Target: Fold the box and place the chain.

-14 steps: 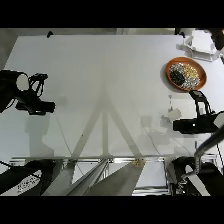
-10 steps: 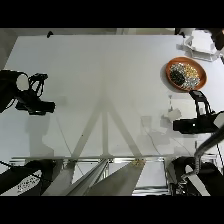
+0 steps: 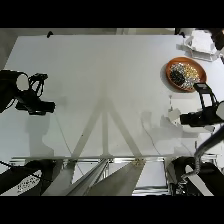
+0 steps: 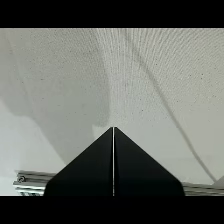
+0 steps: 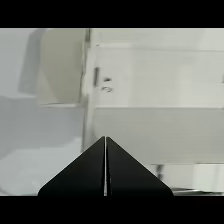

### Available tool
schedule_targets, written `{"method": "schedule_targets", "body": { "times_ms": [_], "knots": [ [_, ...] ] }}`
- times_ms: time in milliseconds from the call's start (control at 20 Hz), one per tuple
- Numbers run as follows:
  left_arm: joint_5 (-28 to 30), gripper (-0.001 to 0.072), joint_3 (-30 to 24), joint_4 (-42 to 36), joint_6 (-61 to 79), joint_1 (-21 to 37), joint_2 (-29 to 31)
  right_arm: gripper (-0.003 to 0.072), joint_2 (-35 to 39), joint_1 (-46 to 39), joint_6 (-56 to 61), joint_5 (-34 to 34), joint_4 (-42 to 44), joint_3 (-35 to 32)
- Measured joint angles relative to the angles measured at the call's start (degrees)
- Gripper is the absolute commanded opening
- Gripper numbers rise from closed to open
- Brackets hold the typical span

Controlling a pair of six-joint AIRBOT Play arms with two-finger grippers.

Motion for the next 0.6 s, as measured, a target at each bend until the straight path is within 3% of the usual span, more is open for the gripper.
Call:
{"method": "schedule_targets", "body": {
  "times_ms": [100,150,400,600],
  "knots": [
    [0.0,0.0012,0.0,0.0,0.0,0.0,0.0,0.0430,-4.8,0.0,-0.5,1.2,-6.0,4.2],
    [0.0,0.0012,0.0,0.0,0.0,0.0,0.0,0.0538,-7.2,0.0,-0.7,1.7,-9.2,5.9],
    [0.0,0.0012,0.0,0.0,0.0,0.0,0.0,0.0530,-16.6,-0.7,-2.2,2.4,-23.8,9.5],
    [0.0,0.0012,0.0,0.0,0.0,0.0,0.0,0.0532,-23.6,-5.8,-2.6,1.8,-28.8,10.2]
  ]
}}
